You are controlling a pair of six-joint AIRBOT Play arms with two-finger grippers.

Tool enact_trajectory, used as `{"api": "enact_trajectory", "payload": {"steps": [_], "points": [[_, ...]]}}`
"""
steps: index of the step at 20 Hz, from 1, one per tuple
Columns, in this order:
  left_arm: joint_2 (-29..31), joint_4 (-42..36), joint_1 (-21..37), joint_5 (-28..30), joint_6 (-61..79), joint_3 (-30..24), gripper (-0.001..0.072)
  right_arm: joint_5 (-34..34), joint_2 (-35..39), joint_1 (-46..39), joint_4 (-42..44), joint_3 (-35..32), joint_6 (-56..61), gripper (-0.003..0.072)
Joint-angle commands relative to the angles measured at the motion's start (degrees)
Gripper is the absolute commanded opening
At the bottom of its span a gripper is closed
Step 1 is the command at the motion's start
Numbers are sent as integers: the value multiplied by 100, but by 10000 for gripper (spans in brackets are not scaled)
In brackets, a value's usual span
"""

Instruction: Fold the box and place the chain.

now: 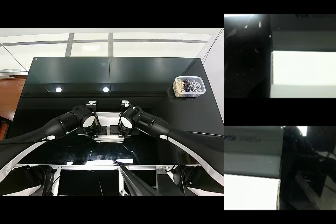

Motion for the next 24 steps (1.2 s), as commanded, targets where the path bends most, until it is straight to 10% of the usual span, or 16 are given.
{"api": "enact_trajectory", "payload": {"steps": [1, 5, 7, 11, 13, 24], "points": [[-2, 0, 2, -4, 17, -2, 31, -13, 7, 4, 11, 22, -164, 200], [-2, 0, 2, -4, 17, -2, 31, 13, 7, 4, 17, 24, -162, 247], [-2, 0, 2, -4, 17, -2, 31, 35, 7, 7, 26, 24, -162, 55], [-2, -2, 2, -2, 15, -2, 31, 92, 9, 4, 37, 24, -162, 60], [-2, -2, 2, -20, 17, -2, 31, 92, 11, 2, 42, 31, -136, 342], [-2, -2, 2, 35, 13, -2, 31, 1054, 1429, -855, 63, 138, -1502, 378]]}}
